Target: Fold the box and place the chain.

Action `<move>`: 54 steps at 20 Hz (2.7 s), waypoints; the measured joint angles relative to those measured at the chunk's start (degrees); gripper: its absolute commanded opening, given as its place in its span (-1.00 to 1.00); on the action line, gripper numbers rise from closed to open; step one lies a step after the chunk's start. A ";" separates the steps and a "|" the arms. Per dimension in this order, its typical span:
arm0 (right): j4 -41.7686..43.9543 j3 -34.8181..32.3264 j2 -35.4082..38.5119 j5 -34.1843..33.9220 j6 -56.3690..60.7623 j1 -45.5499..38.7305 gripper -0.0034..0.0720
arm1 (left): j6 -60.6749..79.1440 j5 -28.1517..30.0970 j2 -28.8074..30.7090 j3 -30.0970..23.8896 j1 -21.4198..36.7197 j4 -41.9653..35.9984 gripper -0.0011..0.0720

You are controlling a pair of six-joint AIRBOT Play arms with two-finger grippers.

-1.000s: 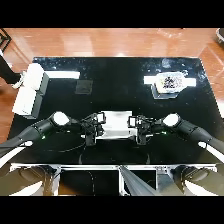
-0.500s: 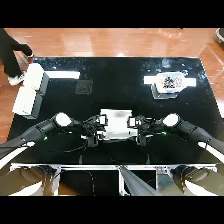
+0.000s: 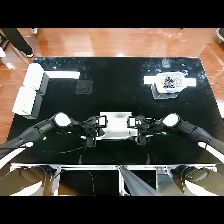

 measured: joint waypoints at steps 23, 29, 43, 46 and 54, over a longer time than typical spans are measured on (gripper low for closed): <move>-0.09 0.00 0.00 0.13 -0.07 0.00 0.30 | -57.83 -20.17 7.93 -7.72 40.22 8.55 -0.92; -0.09 0.02 0.00 0.13 -0.07 0.00 0.30 | -58.77 -19.10 -2.32 -9.49 35.71 -3.80 -0.92; -0.07 0.02 0.00 0.13 -0.07 0.00 0.31 | -57.66 -14.93 -3.34 -9.70 25.44 -14.12 0.41; -0.07 0.02 0.00 0.11 -0.07 0.00 0.30 | -57.59 -15.50 -1.66 -9.70 25.40 -14.27 0.41; -0.09 0.02 0.00 0.11 -0.04 0.00 0.30 | -57.55 -16.44 -0.57 -9.46 25.40 -14.12 0.41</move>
